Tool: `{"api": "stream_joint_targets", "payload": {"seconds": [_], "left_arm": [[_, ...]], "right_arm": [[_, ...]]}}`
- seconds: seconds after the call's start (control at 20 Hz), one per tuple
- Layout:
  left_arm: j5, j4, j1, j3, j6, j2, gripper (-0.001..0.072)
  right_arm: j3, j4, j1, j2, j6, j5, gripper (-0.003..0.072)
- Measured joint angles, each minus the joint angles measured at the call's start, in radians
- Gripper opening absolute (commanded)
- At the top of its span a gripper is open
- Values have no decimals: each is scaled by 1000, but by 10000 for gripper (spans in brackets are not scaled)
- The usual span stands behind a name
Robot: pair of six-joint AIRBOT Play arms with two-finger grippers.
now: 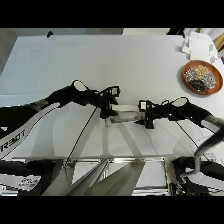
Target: Fold the box and place the chain.
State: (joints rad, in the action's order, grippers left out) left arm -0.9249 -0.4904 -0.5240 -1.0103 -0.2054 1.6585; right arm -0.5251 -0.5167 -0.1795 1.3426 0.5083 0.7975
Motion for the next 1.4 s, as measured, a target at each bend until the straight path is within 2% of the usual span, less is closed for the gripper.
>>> {"api": "stream_joint_targets", "payload": {"seconds": [0.05,0.1,0.35,0.55,0.6,0.7,0.8,0.85,0.9,1.1,1.4], "left_arm": [[2,-3,0,0,5,-6,682],[1,-13,0,0,17,-15,694],[-15,-155,9,0,157,-71,693],[-53,-270,30,0,285,-154,687],[-62,-291,33,0,307,-178,663],[-81,-327,38,0,352,-229,499],[-88,-357,42,0,395,-281,233],[-98,-371,42,0,412,-307,77],[-115,-378,43,0,425,-331,6],[-212,-400,43,0,488,-408,2],[-315,-407,-6,0,667,-441,0]], "right_arm": [[0,0,0,0,0,0,392],[0,-1,0,0,-1,1,392],[0,-2,0,0,-2,3,392],[0,0,0,0,-4,2,392],[0,0,0,0,-6,2,392],[0,2,1,0,-10,-3,392],[0,2,1,0,-7,-2,392],[0,1,1,0,-6,-2,392],[0,1,1,0,-6,-1,392],[0,0,1,0,-3,1,392],[0,-1,1,0,-2,2,392]]}}
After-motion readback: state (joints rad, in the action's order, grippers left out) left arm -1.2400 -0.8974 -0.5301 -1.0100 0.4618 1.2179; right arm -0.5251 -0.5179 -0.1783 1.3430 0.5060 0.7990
